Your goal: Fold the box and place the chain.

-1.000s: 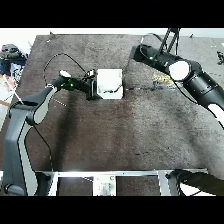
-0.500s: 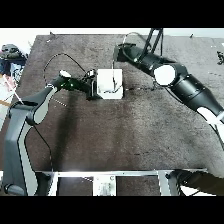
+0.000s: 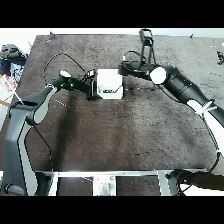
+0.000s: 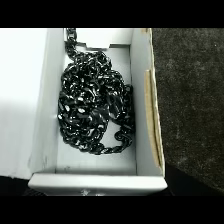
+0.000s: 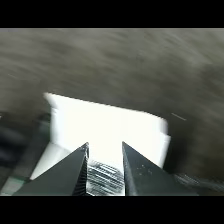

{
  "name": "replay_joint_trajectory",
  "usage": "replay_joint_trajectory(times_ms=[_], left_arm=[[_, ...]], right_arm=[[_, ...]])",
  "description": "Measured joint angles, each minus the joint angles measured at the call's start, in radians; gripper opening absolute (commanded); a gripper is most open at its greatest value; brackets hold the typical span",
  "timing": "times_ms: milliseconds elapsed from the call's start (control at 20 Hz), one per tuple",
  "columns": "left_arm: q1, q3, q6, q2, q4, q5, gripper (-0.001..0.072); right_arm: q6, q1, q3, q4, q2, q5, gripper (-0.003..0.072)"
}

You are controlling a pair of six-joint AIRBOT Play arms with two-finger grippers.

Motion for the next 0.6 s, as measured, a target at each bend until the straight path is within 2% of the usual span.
replay_joint_trajectory(times_ms=[150,300,600], left_arm=[[0.0,0.0,0.0,0.0,0.0,0.0,0.0447],[0.0,0.0,0.0,0.0,0.0,0.0,0.0447],[0.0,0.0,0.0,0.0,0.0,0.0,0.0447]], right_arm=[[0.051,-0.145,-0.047,-0.032,-0.004,0.1,0.0242],[0.11,-0.277,-0.106,-0.045,-0.02,0.146,0.0243],[0.146,-0.383,-0.137,-0.015,-0.124,0.12,0.0243]])
